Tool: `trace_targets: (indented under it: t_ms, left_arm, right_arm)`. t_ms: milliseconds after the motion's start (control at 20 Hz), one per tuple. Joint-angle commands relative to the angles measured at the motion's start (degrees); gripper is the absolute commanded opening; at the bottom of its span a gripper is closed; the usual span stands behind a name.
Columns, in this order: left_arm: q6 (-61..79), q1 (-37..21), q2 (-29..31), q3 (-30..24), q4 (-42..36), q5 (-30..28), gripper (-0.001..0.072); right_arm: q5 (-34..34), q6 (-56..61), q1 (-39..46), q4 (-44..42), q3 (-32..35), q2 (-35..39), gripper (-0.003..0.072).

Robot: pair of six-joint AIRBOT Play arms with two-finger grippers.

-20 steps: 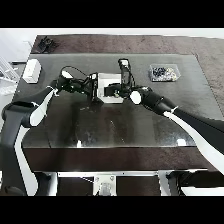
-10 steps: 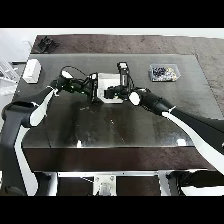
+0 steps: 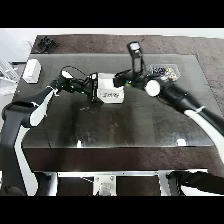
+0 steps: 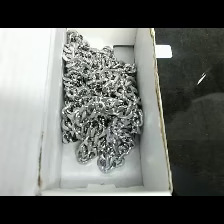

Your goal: Fold the box and place the chain.

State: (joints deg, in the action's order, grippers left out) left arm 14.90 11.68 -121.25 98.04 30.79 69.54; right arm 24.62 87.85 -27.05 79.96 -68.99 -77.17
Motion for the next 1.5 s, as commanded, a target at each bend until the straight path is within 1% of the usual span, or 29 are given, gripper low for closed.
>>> trace_targets:
  t_ms: [0,100,150,250,300,350,450,700,850,1050,1200,1350,1450]
  left_arm:
    - [0.0,0.0,0.0,0.0,0.0,0.0,0.0427]
    - [0.0,0.0,0.0,0.0,0.0,0.0,0.0427]
    - [0.0,0.0,0.0,0.0,0.0,-0.1,0.0427]
    - [0.0,0.0,0.0,0.0,0.0,0.0,0.0427]
    - [0.0,0.0,0.0,0.0,0.0,0.0,0.0427]
    - [0.0,0.0,0.0,0.0,0.0,0.0,0.0427]
    - [0.0,0.0,0.0,0.0,0.0,-0.1,0.0427]
    - [0.0,0.0,0.0,0.0,0.0,-0.1,0.0427]
    - [0.0,0.0,0.0,0.0,0.0,-0.1,0.0427]
    - [0.0,0.0,0.0,0.0,0.0,0.0,0.0427]
    - [0.0,0.0,0.0,0.0,0.0,-0.1,0.0427]
    - [0.0,0.0,0.0,0.0,0.0,0.0,0.0427]
    - [0.0,0.0,0.0,0.0,0.0,0.0,0.0427]
  right_arm:
    - [8.6,-12.3,6.5,-2.3,-4.0,3.5,0.0197]
    - [10.6,-21.0,11.0,-10.1,-7.2,2.9,0.0196]
    - [14.6,-26.3,13.5,-15.3,-9.3,1.7,0.0195]
    - [26.4,-37.2,18.4,-26.1,-14.0,-2.3,0.0196]
    - [30.4,-41.4,20.3,-31.0,-15.8,-4.6,0.0196]
    - [33.3,-45.3,21.9,-35.8,-17.2,-7.1,0.0195]
    - [35.5,-49.9,23.7,-41.3,-19.6,-12.0,0.0194]
    - [36.5,-56.2,23.1,-46.3,-25.2,-23.8,0.0186]
    - [35.5,-58.6,21.7,-47.6,-26.7,-27.7,0.0185]
    - [30.4,-61.2,20.2,-47.6,-26.7,-28.6,0.0185]
    - [30.7,-61.1,19.5,-47.2,-26.8,-28.7,0.017]
    - [31.1,-61.2,17.8,-44.5,-26.8,-28.7,0.017]
    - [33.6,-62.6,17.0,-43.8,-26.8,-28.7,0.0171]
